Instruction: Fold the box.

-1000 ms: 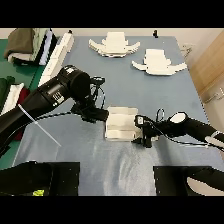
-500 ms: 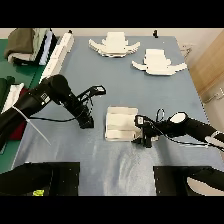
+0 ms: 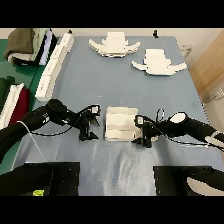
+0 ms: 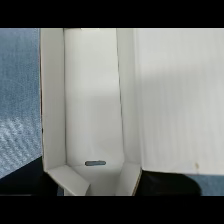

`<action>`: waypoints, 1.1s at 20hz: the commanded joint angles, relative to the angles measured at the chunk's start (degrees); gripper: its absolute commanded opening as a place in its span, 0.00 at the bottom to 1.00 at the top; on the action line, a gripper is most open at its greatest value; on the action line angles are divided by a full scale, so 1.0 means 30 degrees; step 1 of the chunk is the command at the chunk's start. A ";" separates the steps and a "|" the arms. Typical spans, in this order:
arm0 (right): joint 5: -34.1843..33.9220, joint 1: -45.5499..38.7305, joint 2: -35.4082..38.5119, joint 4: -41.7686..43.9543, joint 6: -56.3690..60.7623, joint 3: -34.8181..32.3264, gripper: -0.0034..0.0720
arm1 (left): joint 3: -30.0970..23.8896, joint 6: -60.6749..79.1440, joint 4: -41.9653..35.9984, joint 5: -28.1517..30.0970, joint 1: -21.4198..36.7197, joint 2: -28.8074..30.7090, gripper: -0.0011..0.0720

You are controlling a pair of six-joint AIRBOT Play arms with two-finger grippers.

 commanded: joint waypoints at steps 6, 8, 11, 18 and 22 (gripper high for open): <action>0.0000 -0.0007 0.0000 0.0007 0.0000 0.0022 0.76 | -0.0627 0.2477 -0.2339 0.1443 -0.1486 -0.1129 0.95; 0.0000 -0.0007 0.0000 0.0007 0.0000 0.0022 0.76 | -0.0619 0.2470 -0.2521 0.1821 -0.1734 -0.1304 0.95; 0.0000 -0.0007 0.0000 0.0007 0.0007 0.0022 0.76 | -0.0612 0.2470 -0.2892 0.2098 -0.1996 -0.1464 0.95; 0.0000 -0.0007 0.0000 0.0007 0.0007 0.0022 0.76 | -0.0568 0.2404 -0.3745 0.2914 -0.2608 -0.1552 0.95; 0.0000 -0.0007 0.0000 0.0007 0.0000 0.0022 0.76 | -0.0568 0.2382 -0.3789 0.2922 -0.2747 -0.1559 0.95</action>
